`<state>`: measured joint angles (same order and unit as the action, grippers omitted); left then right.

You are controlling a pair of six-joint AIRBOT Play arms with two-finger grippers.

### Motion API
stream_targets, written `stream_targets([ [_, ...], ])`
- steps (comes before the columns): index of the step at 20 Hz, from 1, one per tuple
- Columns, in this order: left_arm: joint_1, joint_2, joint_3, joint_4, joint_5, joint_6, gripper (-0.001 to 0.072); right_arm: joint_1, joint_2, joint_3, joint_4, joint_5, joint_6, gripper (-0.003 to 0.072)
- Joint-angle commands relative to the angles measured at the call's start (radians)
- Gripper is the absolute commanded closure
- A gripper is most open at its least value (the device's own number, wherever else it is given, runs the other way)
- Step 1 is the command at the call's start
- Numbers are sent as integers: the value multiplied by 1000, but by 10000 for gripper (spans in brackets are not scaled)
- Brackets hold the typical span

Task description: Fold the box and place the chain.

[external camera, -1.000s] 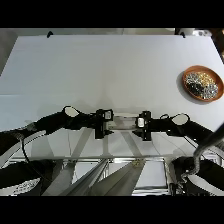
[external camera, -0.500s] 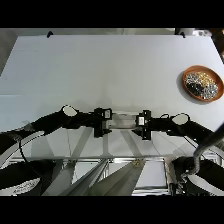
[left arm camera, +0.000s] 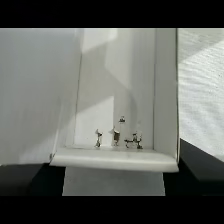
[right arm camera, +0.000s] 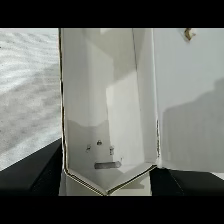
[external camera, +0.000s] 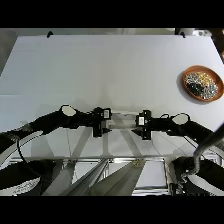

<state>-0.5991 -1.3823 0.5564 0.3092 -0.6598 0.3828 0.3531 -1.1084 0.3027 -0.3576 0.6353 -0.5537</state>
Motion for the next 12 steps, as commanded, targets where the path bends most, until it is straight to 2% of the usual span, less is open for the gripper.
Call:
stream_targets([
  [1,1,-1,1,3,0,-1,216,0,1,0,-1,2,-1,252],
  [5,0,-15,1,1,-1,-1,278,0,1,0,-1,6,0,252],
  [7,0,-19,1,1,-2,-1,339,0,1,0,-1,15,0,252],
  [12,0,-19,1,-2,-2,-1,336,0,1,0,-2,26,-1,252],
])
